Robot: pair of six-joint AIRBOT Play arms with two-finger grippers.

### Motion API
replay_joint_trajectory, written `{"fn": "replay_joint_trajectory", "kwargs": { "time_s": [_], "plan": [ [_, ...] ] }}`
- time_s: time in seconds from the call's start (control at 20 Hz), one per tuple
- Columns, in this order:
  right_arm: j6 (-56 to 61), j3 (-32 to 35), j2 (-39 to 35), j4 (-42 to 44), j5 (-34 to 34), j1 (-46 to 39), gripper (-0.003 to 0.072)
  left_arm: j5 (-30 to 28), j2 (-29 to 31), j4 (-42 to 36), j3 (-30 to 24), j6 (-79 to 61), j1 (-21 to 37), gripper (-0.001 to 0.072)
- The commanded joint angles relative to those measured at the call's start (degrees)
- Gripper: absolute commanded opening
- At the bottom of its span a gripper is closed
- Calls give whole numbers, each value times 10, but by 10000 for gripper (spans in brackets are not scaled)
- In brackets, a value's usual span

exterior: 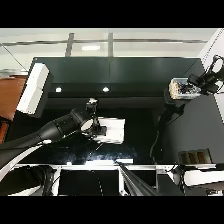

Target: Fold the box and place the chain.

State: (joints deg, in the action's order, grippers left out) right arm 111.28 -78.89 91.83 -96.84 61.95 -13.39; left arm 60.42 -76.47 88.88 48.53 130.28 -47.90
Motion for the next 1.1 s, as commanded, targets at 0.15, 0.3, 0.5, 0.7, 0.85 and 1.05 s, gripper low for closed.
{"fn": "replay_joint_trajectory", "kwargs": {
  "time_s": [0.15,0.3,0.5,0.7,0.85,1.05],
  "plan": [
    [-7,-5,25,-14,-27,-10,571,1,0,0,0,0,0,30],
    [-8,-6,37,-12,-25,-12,570,1,0,0,0,0,0,30],
    [-19,-6,52,7,-26,-12,570,1,0,0,0,0,0,30],
    [-21,-6,57,8,-26,-12,399,1,0,0,0,0,0,29],
    [-38,-16,57,9,-11,-12,197,1,0,0,0,0,0,30],
    [-65,-39,57,8,26,-13,62,1,0,0,0,0,0,30]
  ]
}}
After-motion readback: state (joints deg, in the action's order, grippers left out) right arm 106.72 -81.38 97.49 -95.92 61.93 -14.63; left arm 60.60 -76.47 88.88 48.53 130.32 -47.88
